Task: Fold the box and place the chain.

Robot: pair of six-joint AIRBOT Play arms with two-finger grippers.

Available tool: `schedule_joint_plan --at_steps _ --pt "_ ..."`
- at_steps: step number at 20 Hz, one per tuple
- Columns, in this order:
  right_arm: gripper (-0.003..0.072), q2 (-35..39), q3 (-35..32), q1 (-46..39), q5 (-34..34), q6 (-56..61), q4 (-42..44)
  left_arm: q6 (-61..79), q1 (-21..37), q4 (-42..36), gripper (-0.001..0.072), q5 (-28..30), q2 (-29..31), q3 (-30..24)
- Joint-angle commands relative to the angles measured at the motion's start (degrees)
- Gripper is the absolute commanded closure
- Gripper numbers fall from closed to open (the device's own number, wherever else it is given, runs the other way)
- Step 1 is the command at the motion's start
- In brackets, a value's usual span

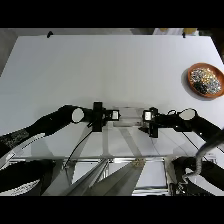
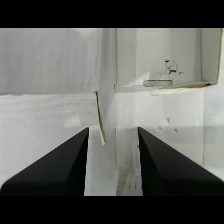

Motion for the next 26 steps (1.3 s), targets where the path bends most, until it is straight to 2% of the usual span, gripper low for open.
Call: schedule_joint_plan --at_steps 1,12,17,19,26 --pt "0.0390 0.0 0.0 0.0 0.0 0.0 0.0 0.0 -1.0 0.0 0.0367 0.2 -1.3 0.0" --pt "0.0390 0.0 0.0 0.0 0.0 0.0 0.0 0.0 -0.3 0.0 0.0380 -1.7 3.9 0.0" --pt "0.0390 0.0 0.0 0.0 0.0 0.0 0.0 0.0 -0.4 -0.1 0.0382 -4.6 3.9 0.0" --pt "0.0390 0.0 0.0 0.0 0.0 0.0 0.0 0.1 -0.4 -0.9 0.0445 -4.7 3.9 0.0" --pt "0.0390 0.0 0.0 0.0 0.0 0.0 0.0 3.3 -2.4 -6.4 0.0444 -3.7 3.3 0.0"
